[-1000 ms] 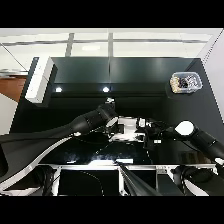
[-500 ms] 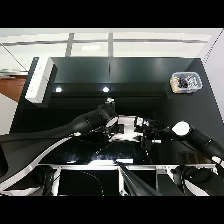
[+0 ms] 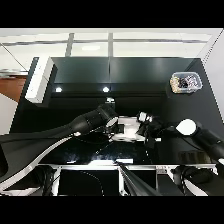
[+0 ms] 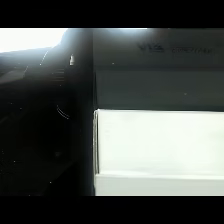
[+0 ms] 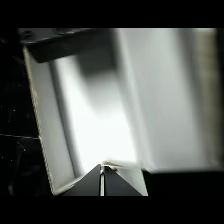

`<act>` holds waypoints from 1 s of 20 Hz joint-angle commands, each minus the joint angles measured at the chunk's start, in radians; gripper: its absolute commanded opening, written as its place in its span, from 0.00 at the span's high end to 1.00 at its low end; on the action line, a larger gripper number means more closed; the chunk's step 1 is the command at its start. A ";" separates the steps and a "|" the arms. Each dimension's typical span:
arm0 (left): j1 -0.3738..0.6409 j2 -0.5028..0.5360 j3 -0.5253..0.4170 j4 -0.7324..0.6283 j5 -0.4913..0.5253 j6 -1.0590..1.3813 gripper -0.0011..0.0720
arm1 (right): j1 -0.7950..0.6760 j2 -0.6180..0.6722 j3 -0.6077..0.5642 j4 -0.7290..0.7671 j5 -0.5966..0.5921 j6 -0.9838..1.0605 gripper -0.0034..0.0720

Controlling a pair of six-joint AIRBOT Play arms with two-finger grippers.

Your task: Fold the box and place the chain.

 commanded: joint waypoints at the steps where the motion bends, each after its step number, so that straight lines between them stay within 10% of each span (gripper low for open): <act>1: 0.000 0.000 -0.001 0.002 -0.008 0.003 0.94 | -0.123 0.085 0.101 -0.210 0.274 0.465 0.91; 10: 0.000 0.000 -0.001 -0.003 -0.008 0.003 0.94 | -0.764 0.039 -0.023 -0.177 0.259 1.028 0.91; 20: 0.000 -0.001 -0.001 -0.002 0.001 0.003 0.94 | -0.560 -0.203 -0.089 0.130 0.305 0.823 0.91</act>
